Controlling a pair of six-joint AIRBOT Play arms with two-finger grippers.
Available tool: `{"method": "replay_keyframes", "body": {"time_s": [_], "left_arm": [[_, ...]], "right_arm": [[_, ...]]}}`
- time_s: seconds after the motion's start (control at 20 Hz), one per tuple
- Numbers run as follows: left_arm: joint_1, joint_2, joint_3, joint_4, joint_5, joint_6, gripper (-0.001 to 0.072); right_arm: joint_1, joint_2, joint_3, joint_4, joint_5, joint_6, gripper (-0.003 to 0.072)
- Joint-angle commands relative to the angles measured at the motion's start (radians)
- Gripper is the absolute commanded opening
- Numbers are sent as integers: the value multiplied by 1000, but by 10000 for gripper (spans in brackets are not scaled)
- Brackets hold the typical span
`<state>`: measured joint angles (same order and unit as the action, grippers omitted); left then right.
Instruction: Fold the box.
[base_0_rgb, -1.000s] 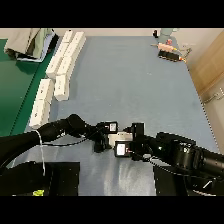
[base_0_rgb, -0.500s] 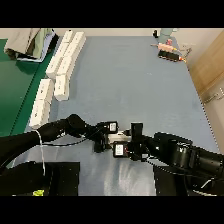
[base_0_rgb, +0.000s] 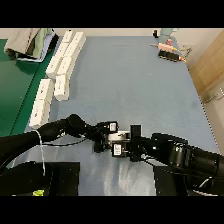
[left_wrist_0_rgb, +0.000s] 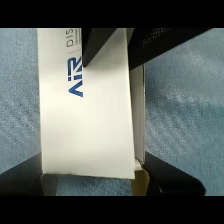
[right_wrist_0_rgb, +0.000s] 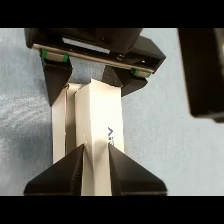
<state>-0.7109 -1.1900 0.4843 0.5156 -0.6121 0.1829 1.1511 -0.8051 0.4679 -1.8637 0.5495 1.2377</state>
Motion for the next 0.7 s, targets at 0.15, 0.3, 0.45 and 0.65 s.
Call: {"method": "replay_keyframes", "body": {"time_s": [0.15,0.3,0.45,0.65], "left_arm": [[0,0,1,0,0,0,511],[0,0,1,0,0,0,511],[0,0,1,0,0,0,511],[0,0,1,0,0,0,511]], "right_arm": [[3,0,0,128,0,-24,244],[3,16,0,141,2,-26,244],[3,45,0,140,13,-26,245],[3,72,0,140,41,-26,415]]}}
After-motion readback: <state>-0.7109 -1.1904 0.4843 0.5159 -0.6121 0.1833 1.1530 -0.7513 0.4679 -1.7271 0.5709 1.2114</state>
